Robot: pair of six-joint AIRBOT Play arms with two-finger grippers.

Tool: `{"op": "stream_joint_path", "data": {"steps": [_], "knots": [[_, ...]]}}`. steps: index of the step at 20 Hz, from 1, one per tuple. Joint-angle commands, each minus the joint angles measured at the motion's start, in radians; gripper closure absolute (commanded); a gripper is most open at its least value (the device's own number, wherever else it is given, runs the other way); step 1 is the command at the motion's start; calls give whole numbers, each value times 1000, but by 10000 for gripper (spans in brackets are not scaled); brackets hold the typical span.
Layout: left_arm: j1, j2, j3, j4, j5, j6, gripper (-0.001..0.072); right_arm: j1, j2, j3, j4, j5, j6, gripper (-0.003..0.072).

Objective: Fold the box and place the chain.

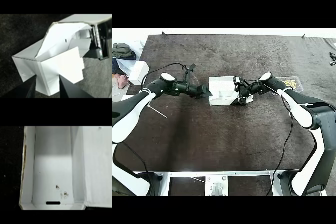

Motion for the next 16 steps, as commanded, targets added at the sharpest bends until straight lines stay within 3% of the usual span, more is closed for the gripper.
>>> {"op": "stream_joint_path", "data": {"steps": [1, 7, 16], "knots": [[-14, 2, 31, 85, 2, -87, 397, 0, -1, 0, 0, 0, 0, 473], [-109, 1, 156, 456, 5, -449, 397, 0, -1, 0, 0, 0, 0, 473], [-169, 0, 172, 621, 32, -731, 397, 0, -1, 0, 0, 0, 0, 473]]}}
